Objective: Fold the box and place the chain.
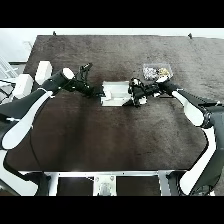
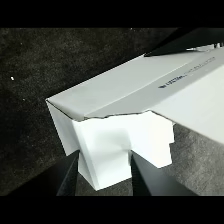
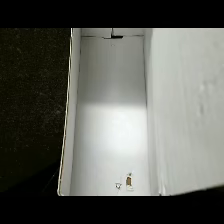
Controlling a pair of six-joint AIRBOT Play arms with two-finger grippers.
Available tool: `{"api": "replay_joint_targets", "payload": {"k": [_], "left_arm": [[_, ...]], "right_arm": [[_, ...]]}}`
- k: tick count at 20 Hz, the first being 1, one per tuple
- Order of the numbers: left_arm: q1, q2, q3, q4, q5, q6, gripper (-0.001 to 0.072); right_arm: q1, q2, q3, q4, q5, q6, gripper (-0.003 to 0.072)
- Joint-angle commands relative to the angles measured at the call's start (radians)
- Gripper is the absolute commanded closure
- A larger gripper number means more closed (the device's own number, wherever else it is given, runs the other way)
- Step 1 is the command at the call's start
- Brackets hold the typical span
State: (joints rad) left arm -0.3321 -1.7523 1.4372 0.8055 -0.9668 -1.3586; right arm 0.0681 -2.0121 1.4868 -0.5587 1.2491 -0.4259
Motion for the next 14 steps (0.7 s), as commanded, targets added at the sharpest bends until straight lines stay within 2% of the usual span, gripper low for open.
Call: {"api": "replay_joint_targets", "payload": {"k": [1,6,10,14], "left_arm": [[-0.023,-0.001,0.017,0.048,0.022,-0.061,0.0322],[-0.049,-0.001,0.018,0.112,0.047,-0.138,0.0322],[-0.074,-0.002,0.047,0.211,0.043,-0.218,0.0322],[-0.101,-0.013,0.072,0.249,0.051,-0.268,0.0322]], "right_arm": [[0.000,0.000,0.000,0.000,0.000,0.000,0.0208],[0.000,0.000,0.000,0.000,0.000,0.000,0.0208],[0.000,0.000,0.000,0.000,0.000,0.000,0.0208],[0.000,0.000,0.000,0.000,0.000,0.000,0.0208]]}}
